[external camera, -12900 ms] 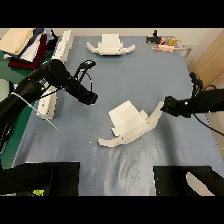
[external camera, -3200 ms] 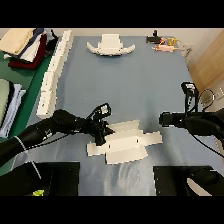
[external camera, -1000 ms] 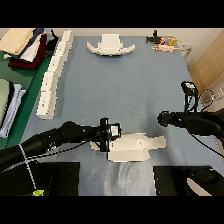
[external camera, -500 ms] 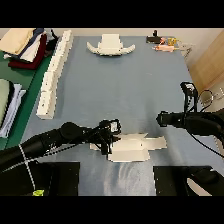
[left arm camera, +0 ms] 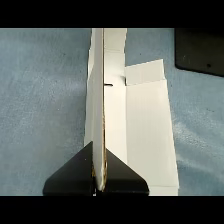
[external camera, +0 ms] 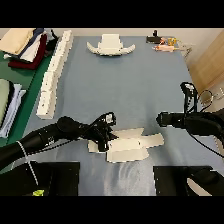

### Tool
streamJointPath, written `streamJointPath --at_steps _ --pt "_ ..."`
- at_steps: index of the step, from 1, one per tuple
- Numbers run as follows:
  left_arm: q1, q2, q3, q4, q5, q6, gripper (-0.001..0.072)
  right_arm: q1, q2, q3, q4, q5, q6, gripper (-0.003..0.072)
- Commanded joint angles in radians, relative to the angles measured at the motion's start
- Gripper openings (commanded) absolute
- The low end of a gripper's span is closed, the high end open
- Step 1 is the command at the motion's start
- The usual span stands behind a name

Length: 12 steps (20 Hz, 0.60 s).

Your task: Fold the box.

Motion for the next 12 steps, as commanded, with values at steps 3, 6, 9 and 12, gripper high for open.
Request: streamJointPath --at_steps 3,6,9,12 --pt "0.04 -0.06 0.014 0.004 -0.09 0.034 0.0015 0.0 -0.001 0.001 0.001 0.0 0.0 0.0485" --pt "0.04 -0.095 0.046 0.006 -0.122 0.038 0.0015 0.0 -0.001 0.001 0.001 0.0 0.0 0.0485" --pt "0.04 -0.098 0.076 0.008 -0.121 0.061 0.0015 0.0 -0.001 0.001 0.001 0.0 0.0 0.0485" --pt "0.04 -0.099 0.083 0.021 -0.122 0.06 0.0015 0.0 -0.001 0.0 0.001 0.0 0.0 0.0485"
